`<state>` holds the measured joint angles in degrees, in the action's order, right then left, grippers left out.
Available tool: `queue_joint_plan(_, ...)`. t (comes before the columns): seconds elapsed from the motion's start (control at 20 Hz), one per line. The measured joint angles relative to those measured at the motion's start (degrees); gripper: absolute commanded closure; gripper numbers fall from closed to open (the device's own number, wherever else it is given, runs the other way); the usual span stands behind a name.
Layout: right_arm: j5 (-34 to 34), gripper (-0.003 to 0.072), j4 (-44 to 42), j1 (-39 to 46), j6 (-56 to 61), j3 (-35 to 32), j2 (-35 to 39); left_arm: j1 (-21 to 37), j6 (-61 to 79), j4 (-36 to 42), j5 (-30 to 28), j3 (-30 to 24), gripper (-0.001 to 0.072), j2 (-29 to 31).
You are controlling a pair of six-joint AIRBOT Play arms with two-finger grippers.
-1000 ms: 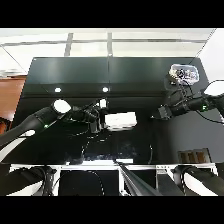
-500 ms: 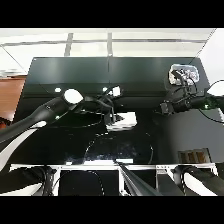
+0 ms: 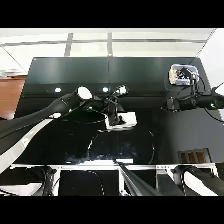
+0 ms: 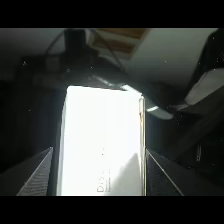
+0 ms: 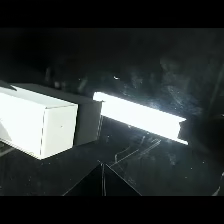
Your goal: Fold the box and place the chain.
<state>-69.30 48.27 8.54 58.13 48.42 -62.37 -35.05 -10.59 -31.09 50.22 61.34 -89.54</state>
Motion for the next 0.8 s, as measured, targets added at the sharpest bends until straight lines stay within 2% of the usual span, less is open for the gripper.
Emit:
queue_joint_plan(0.4, 0.17, 0.0673, 0.04, 0.24, -0.02, 0.00, 0.00, -0.07, 1.84, -0.74, 3.39, 0.17, 0.0002, -0.59)
queue_joint_plan(0.65, 0.20, 0.0672, 0.04, 0.24, -0.02, 0.00, 0.00, -1.62, 4.26, -4.52, 2.67, 0.17, 0.0002, -0.59)
queue_joint_plan(0.8, 0.28, 0.0672, 0.02, 0.24, -0.02, 0.00, 0.00, -3.37, 2.34, -8.66, 0.11, 0.17, 0.0002, -0.68)
